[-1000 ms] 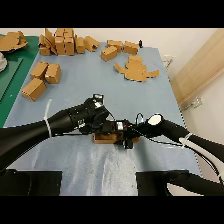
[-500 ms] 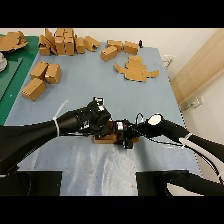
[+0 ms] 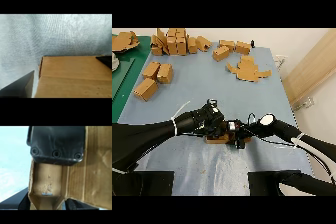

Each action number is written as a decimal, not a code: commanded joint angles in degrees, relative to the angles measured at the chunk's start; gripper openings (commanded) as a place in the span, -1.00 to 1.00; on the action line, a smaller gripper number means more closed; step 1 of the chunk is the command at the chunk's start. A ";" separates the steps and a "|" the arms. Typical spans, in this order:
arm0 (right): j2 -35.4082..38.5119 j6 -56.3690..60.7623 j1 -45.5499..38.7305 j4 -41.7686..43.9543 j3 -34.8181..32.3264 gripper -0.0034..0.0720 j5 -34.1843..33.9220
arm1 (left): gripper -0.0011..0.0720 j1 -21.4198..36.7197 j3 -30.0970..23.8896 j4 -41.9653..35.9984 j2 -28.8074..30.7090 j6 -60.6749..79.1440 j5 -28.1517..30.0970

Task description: Fold the box.

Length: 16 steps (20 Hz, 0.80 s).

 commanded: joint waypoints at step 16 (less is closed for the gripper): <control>0.00 0.02 0.02 0.02 0.02 0.43 0.02 | -0.94 -0.63 -0.02 -2.05 -2.19 -0.09 0.26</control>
